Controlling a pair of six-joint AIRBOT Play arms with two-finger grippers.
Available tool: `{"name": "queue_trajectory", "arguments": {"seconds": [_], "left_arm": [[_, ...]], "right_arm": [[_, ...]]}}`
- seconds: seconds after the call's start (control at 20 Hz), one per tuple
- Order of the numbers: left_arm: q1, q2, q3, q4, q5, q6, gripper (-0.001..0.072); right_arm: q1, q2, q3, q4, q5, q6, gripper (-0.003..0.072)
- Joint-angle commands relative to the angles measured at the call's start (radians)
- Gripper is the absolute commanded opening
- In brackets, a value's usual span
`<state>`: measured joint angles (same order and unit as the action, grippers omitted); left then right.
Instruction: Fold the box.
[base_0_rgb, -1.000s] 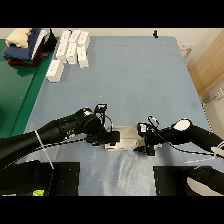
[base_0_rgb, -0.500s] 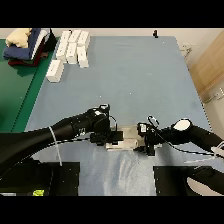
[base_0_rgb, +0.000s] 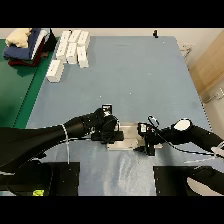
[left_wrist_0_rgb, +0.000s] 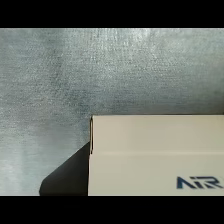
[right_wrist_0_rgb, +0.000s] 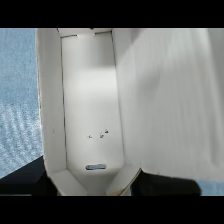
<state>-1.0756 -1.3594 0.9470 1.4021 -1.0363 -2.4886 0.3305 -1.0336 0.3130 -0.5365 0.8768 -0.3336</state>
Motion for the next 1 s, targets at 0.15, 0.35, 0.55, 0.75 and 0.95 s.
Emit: {"name": "queue_trajectory", "arguments": {"seconds": [0.15,0.35,0.55,0.75,0.95], "left_arm": [[-0.003,-0.006,0.007,0.006,0.008,-0.012,0.0064],[-0.003,-0.003,0.027,0.009,-0.033,-0.014,0.0494],[-0.003,0.002,0.045,0.007,-0.092,-0.010,0.0495],[0.051,0.087,0.087,-0.054,-0.206,0.060,0.0494],[0.219,0.218,0.106,-0.169,-0.463,0.247,0.0149]], "right_arm": [[0.001,0.000,0.000,0.002,0.000,0.000,0.0542],[0.001,0.000,0.000,0.002,0.000,0.000,0.0542],[0.001,0.000,0.000,0.002,0.000,0.000,0.0542],[0.001,0.000,0.000,0.002,0.000,0.000,0.0542],[0.001,0.000,0.000,0.002,0.000,0.000,0.0542]]}}
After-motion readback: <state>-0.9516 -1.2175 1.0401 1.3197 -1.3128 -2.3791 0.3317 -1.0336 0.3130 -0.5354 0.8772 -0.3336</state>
